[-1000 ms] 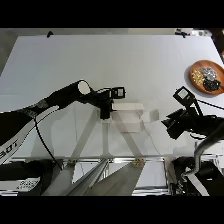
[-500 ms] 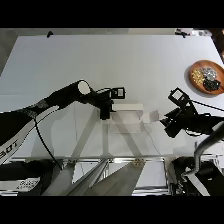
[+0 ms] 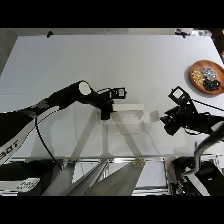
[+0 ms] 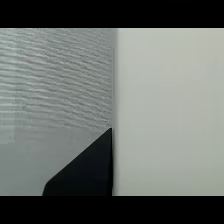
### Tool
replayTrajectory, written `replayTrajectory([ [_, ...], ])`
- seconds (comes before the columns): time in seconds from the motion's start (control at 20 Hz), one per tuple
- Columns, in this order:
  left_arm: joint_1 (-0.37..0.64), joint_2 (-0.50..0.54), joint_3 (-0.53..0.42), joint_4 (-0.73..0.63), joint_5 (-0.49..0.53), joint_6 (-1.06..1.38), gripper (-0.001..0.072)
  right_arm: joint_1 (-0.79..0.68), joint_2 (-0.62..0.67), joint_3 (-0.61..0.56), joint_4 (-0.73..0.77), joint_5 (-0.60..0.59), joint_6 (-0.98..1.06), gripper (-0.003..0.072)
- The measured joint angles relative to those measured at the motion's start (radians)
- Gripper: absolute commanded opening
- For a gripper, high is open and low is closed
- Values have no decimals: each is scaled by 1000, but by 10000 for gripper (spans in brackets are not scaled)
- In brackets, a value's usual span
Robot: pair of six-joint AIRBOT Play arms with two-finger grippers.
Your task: Fold the box and place the chain.
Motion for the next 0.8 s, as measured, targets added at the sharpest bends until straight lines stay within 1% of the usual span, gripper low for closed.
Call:
replayTrajectory([
  [0.3,-23,1,0,28,16,-6,15,0,0,0,0,-19,0,340],
  [0.8,-27,1,0,40,19,-6,16,0,0,0,-1,-22,-14,340],
])
